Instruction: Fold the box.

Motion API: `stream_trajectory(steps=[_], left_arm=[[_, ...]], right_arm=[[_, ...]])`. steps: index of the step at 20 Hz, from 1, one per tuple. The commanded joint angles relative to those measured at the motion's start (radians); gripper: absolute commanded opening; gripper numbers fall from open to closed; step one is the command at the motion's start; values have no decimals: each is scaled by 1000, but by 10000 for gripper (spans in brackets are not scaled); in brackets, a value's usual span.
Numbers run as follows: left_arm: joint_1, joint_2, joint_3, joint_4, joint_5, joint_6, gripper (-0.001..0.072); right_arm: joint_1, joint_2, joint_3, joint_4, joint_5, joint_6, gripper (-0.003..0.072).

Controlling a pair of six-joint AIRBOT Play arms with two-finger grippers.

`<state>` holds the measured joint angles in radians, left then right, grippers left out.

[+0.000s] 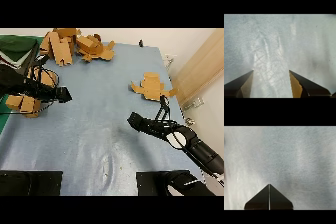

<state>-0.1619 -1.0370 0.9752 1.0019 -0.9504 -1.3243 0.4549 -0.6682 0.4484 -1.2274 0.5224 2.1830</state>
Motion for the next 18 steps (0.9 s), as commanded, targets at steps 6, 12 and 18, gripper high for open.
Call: stream_trajectory(steps=[6,12,18], left_arm=[[0,0,0,0,0,0,690],[-1,0,0,-7,23,0,690],[1,-26,-2,-36,159,-122,690]], right_arm=[[0,0,1,0,-9,0,6],[-1,1,2,4,-87,25,6],[-98,-6,42,-79,-179,71,6]])
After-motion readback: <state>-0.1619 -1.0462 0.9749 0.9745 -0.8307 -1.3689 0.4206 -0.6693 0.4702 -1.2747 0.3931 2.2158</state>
